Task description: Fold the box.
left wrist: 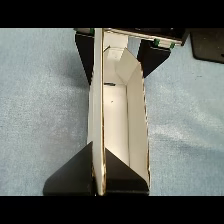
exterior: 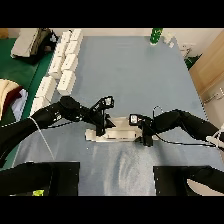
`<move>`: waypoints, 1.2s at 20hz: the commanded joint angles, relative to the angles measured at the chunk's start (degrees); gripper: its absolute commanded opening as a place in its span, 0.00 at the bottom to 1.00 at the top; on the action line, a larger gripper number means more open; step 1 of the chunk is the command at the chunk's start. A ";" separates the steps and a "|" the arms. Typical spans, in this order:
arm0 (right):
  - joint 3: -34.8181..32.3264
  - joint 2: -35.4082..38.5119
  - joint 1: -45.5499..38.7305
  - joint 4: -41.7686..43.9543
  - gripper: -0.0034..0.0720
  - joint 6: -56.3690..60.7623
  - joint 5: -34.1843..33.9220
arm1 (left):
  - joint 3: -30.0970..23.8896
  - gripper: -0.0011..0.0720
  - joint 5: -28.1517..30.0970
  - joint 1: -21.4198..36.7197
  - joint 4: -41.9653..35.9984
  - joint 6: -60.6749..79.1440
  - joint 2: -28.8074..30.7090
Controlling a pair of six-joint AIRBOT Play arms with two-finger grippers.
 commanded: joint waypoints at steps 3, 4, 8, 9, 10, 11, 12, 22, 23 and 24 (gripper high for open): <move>-0.04 0.02 -0.02 0.00 0.73 0.04 0.39 | 0.07 0.03 0.02 -0.02 0.00 0.00 -0.02; -0.04 0.02 -0.02 0.00 0.73 0.04 0.39 | 0.07 0.03 0.02 -0.02 0.00 0.00 -0.02; -0.04 0.02 -0.02 0.00 0.73 0.04 0.42 | 0.07 0.03 0.02 0.00 0.00 0.00 -0.02; -0.04 0.02 -0.02 0.00 0.73 0.04 0.42 | 0.07 0.03 0.04 0.00 -0.02 0.00 -0.02; -0.04 0.02 -0.02 -0.02 0.73 0.04 0.42 | 0.07 0.03 0.00 -0.02 -0.02 0.00 -0.02; -0.04 0.02 -0.02 -0.02 0.73 0.04 0.39 | 0.07 0.03 0.02 0.00 0.00 0.00 -0.02; -0.04 0.02 -0.02 -0.02 0.73 0.04 0.42 | 0.07 0.03 0.50 -0.02 -0.15 0.02 -0.02; -0.04 0.02 -0.02 -0.28 0.73 0.04 0.42 | 0.07 0.26 0.94 -0.31 -3.89 -0.28 0.00; -0.04 0.02 -0.02 -0.31 0.73 0.04 0.42 | 0.07 0.64 1.07 -0.31 -3.91 -1.64 0.02; -0.04 0.02 -0.02 -0.31 0.73 0.04 0.42 | 0.07 0.74 1.05 -0.28 -3.85 -4.00 0.17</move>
